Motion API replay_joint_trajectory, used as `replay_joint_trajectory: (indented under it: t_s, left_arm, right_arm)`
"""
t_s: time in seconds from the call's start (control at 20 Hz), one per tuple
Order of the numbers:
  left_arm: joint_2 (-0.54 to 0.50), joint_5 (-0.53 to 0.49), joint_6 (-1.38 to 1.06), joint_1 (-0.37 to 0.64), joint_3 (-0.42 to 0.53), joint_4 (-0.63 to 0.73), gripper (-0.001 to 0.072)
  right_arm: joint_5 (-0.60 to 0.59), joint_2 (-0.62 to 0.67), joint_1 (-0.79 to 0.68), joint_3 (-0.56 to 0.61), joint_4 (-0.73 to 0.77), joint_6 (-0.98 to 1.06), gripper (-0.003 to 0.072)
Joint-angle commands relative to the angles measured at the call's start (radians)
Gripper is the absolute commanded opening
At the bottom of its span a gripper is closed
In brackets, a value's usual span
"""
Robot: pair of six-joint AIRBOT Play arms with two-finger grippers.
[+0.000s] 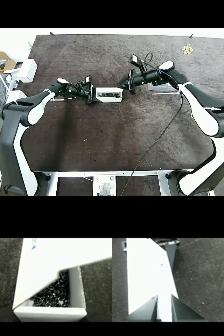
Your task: Fold the box and place the chain.
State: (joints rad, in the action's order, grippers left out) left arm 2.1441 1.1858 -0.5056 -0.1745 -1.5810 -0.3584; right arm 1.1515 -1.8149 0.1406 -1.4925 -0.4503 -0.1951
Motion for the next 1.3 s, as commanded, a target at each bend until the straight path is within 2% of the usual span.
replay_joint_trajectory:
  t_s: [0.0,0.1,0.15,0.2,0.25,0.6,0.95,1.25]
  left_arm:
    - [-0.001,0.0,0.0,0.001,-0.001,0.0,0.0292]
    - [-0.001,0.0,0.0,0.001,-0.001,0.0,0.0292]
    - [-0.001,0.0,0.0,0.001,-0.001,0.0,0.0292]
    - [-0.001,0.0,0.0,0.001,-0.001,0.0,0.0292]
    - [-0.001,0.0,0.0,0.001,-0.001,0.0,0.0292]
    - [-0.001,0.0,0.0,0.001,-0.001,0.0,0.0292]
    - [-0.001,0.0,0.0,0.001,-0.001,0.0,0.0292]
    - [-0.001,0.0,0.0,0.001,-0.001,0.0,0.0292]
  right_arm:
    - [-0.086,0.089,0.024,0.143,0.07,-0.132,0.022]
    - [-0.102,0.098,0.041,0.188,0.109,-0.18,0.0227]
    - [-0.15,0.098,0.052,0.205,0.116,-0.21,0.0228]
    - [-0.185,0.098,0.061,0.216,0.14,-0.238,0.0329]
    - [-0.189,0.098,0.07,0.218,0.165,-0.27,0.0396]
    - [-0.208,0.092,0.116,0.212,0.14,-0.303,0.0395]
    - [-0.207,0.001,0.118,0.134,0.093,-0.268,0.0397]
    - [-0.239,-0.003,0.116,0.077,0.069,-0.256,0.0397]
